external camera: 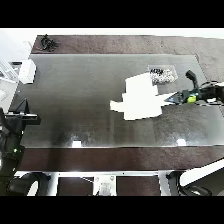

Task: Fold the box and place the chain.

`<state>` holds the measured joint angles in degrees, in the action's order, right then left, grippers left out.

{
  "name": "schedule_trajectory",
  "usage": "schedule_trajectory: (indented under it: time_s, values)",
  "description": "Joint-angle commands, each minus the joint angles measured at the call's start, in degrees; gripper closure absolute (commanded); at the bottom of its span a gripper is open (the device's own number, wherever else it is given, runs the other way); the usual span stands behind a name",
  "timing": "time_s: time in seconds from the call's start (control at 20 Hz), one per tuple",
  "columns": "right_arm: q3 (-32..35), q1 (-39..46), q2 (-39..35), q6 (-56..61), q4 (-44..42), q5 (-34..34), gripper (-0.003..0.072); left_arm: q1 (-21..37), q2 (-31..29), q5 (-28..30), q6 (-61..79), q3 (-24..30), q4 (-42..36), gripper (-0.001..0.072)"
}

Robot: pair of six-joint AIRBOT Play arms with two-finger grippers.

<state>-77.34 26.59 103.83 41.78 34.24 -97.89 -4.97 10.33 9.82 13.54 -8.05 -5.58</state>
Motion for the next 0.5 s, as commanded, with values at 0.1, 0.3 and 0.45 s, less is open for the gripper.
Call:
schedule_trajectory:
  time_s: [0.1,0.3,0.45]
  values:
    - [5.29,-15.98,-4.37,1.33,-8.31,13.07,0.0682,-0.02,-0.02,0.02,0.02,0.0,0.0,0.0687]
    - [5.35,-23.76,-4.37,6.1,-8.33,26.14,0.0682,-0.02,-0.02,0.02,0.02,0.0,0.0,0.0687]
    - [5.35,-27.28,-4.35,7.76,-8.28,32.11,0.0682,-0.02,-0.02,0.02,0.02,0.0,0.0,0.0687]
